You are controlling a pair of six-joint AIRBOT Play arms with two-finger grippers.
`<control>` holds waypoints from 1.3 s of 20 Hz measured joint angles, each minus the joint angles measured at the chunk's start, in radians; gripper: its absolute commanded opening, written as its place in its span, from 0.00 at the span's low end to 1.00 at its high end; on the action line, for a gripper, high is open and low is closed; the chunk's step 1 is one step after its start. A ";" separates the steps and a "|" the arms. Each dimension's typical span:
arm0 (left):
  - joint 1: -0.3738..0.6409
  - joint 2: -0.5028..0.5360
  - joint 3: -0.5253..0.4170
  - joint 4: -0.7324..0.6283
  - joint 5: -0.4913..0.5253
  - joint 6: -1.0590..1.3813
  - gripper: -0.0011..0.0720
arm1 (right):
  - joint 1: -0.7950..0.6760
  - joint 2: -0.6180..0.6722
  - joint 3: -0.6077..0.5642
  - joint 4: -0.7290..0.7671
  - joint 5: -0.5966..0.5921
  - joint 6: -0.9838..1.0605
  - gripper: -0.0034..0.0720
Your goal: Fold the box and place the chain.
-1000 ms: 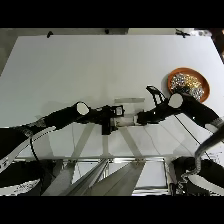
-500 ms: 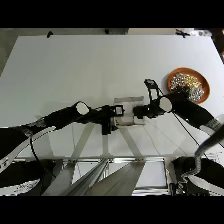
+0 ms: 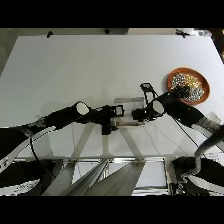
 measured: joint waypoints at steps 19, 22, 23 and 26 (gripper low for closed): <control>0.000 0.001 0.000 -0.001 -0.002 -0.004 0.14 | 0.036 -0.019 0.000 -0.018 -0.016 0.005 0.06; 0.000 0.001 0.000 0.002 0.001 0.003 0.14 | 0.036 -0.021 0.000 -0.017 -0.016 -0.010 0.43; 0.000 0.001 0.000 0.001 0.002 0.004 0.14 | 0.037 -0.021 0.000 -0.007 -0.020 -0.010 0.52; -0.001 0.001 0.000 0.000 0.002 0.003 0.14 | 0.037 -0.021 0.000 -0.013 0.002 -0.009 0.45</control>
